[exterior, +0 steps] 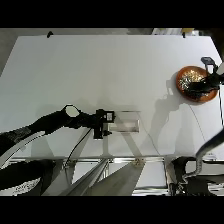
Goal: Fold the box and place the chain.
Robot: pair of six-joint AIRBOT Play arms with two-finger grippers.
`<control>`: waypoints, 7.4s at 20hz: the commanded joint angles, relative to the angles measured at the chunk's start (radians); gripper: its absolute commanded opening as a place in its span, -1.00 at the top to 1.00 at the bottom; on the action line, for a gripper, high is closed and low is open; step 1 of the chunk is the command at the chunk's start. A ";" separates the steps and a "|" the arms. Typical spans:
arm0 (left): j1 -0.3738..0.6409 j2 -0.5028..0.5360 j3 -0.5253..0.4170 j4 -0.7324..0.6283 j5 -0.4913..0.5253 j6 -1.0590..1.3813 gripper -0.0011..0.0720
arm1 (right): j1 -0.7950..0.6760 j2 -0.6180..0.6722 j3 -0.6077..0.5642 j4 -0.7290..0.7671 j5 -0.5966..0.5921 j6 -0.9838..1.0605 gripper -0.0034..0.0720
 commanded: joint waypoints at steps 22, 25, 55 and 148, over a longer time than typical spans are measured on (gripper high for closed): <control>0.000 0.000 0.000 0.000 0.000 0.000 0.41 | 0.002 0.484 0.000 0.172 0.165 -0.021 0.87; 0.000 0.000 0.000 0.000 0.000 0.000 0.41 | 0.002 0.654 0.000 0.377 0.245 -0.065 0.87; 0.000 0.000 0.000 0.000 0.000 0.000 0.41 | 0.841 0.906 -0.418 0.765 -0.011 -0.060 0.87; 0.000 0.000 0.000 0.000 -0.003 0.000 0.41 | 1.004 0.779 -0.438 0.551 -0.117 0.234 0.87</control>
